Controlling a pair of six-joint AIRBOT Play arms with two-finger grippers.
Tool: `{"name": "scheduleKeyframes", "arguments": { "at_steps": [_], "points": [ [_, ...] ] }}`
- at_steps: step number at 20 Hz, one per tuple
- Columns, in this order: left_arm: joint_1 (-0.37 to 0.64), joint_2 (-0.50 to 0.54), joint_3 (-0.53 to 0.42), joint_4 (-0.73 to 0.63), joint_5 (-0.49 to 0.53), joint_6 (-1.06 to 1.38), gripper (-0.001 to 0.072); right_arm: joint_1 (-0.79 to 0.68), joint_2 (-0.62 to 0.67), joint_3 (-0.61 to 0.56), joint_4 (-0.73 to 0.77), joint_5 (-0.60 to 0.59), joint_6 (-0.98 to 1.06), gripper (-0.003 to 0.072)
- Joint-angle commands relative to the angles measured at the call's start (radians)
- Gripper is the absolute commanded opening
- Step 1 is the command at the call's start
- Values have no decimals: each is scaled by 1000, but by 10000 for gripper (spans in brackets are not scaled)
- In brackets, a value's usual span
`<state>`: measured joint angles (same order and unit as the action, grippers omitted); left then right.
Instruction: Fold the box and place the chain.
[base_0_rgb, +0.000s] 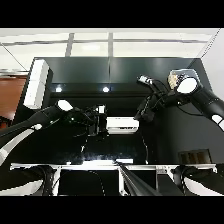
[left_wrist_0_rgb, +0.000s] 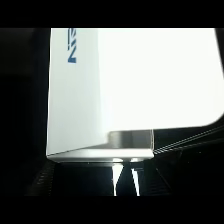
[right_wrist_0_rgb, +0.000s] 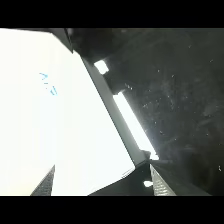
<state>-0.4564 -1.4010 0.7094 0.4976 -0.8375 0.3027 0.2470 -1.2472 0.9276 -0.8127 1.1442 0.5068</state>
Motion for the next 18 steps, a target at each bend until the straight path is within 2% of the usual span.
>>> {"name": "scheduleKeyframes", "arguments": {
  "at_steps": [1,10,18],
  "points": [
    [-1,-1,0,6,0,0,467,17,11,-33,-3,-17,-90,660],
    [-1,-1,0,6,-1,0,467,32,10,-32,51,77,-138,660],
    [-1,-1,0,6,-1,0,467,90,10,-32,-32,0,-141,659]
  ]
}}
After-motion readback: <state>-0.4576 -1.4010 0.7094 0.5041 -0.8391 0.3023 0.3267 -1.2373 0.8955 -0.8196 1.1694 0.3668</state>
